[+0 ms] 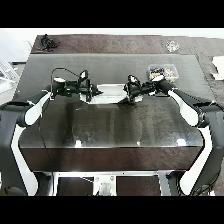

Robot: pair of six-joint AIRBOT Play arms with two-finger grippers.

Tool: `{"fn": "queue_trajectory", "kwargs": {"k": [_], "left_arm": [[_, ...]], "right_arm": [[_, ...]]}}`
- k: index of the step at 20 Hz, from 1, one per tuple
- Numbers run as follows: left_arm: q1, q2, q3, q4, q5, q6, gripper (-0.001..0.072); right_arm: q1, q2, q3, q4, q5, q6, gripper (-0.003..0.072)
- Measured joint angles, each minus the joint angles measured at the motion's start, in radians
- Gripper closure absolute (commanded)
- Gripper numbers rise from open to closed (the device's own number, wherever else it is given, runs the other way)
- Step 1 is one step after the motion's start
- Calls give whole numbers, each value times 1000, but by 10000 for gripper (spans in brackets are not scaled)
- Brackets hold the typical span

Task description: Fold the box and place the chain.

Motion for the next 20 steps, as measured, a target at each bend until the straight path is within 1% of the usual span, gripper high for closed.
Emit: {"fn": "queue_trajectory", "kwargs": {"k": [20], "left_arm": [[0, 0, 0, 0, 0, 0, 690]], "right_arm": [[0, -4, -14, 4, 0, -3, 95]]}}
